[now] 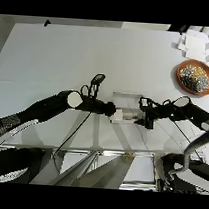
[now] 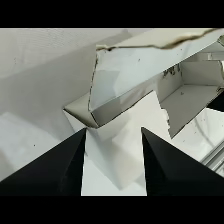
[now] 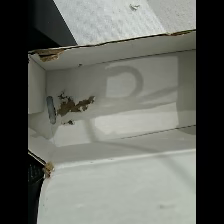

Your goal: Fold the box and place the chain.

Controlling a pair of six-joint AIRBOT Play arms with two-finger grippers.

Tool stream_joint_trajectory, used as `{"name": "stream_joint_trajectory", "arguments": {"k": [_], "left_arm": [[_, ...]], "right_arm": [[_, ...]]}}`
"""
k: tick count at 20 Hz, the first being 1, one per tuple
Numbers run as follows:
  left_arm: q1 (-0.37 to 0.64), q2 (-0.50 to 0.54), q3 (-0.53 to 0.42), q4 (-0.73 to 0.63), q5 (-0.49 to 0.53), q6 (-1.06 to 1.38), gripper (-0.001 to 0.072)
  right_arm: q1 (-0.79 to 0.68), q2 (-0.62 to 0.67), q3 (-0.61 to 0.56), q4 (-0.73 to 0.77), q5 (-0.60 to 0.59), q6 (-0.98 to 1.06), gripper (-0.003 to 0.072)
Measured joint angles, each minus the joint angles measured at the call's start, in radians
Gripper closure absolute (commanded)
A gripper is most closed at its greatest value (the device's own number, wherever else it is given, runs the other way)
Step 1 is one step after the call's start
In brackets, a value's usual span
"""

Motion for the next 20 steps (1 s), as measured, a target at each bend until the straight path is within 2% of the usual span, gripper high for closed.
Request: {"name": "stream_joint_trajectory", "arguments": {"k": [4,12,20], "left_arm": [[-0.018,-0.028,0.045,0.097,-0.039,-0.109,0.0318],[-0.056,-0.090,0.137,0.211,-0.116,-0.269,0.0318],[-0.062,-0.108,0.198,0.304,-0.202,-0.382,0.0318]], "right_arm": [[0.000,0.000,0.000,0.000,0.000,0.000,0.0312],[0.000,0.000,0.000,0.000,0.000,0.000,0.0312],[0.000,0.000,0.000,0.000,0.000,0.000,0.0312]]}}
